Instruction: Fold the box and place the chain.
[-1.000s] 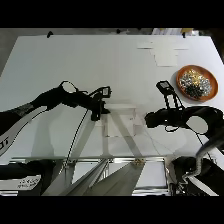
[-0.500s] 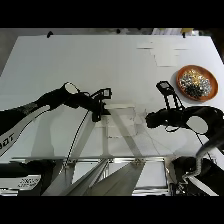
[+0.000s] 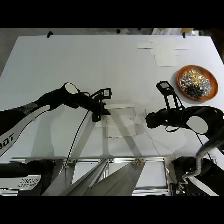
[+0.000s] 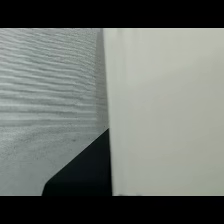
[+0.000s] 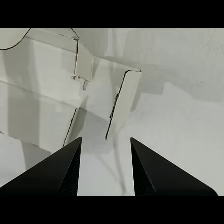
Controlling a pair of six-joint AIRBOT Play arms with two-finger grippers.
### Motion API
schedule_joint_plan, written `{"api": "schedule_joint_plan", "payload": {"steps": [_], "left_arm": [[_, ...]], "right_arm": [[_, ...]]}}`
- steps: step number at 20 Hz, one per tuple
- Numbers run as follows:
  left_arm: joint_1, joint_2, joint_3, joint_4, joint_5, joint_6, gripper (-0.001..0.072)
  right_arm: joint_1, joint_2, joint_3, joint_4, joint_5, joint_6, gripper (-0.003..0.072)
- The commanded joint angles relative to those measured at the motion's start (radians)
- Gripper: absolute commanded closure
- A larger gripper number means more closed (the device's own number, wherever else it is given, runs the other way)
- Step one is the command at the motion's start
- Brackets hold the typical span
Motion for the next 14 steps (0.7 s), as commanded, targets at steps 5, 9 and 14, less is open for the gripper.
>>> {"api": "schedule_joint_plan", "payload": {"steps": [5, 9, 14], "left_arm": [[0.000, 0.000, 0.000, 0.001, 0.002, -0.003, 0.0700], [0.000, 0.000, -0.001, 0.001, 0.002, -0.003, 0.0700], [0.000, 0.000, 0.000, 0.001, 0.001, -0.003, 0.0700]], "right_arm": [[0.001, 0.000, 0.000, 0.008, -0.001, -0.039, 0.0346], [0.001, 0.000, 0.000, 0.007, -0.002, -0.183, 0.0347], [0.001, -0.002, 0.000, 0.047, -0.140, -0.393, 0.0350]]}}
